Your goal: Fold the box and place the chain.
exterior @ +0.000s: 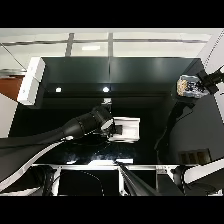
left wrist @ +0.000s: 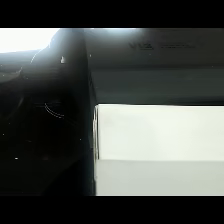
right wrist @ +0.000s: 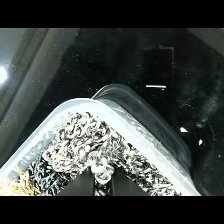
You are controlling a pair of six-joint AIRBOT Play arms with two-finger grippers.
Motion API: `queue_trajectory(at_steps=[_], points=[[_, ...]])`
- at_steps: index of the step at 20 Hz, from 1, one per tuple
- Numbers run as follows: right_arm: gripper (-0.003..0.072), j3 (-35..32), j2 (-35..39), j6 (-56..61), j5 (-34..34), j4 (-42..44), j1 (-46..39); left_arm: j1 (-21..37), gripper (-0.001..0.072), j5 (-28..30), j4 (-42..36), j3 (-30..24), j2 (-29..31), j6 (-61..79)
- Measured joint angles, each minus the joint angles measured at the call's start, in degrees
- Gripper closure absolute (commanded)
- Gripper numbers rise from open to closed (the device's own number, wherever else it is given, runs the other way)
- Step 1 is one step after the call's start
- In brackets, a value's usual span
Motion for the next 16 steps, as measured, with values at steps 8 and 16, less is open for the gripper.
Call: queue_trajectory(at_steps=[8,16], points=[[0.0637,6.03,0.96,-10.84,4.94,1.27,-1.03,0.0,0.0676,-0.02,0.0,0.0,0.0,0.0],[0.0638,10.75,10.36,-28.55,11.23,6.58,-1.53,0.0,0.0676,0.02,0.02,0.02,0.0,0.0]])
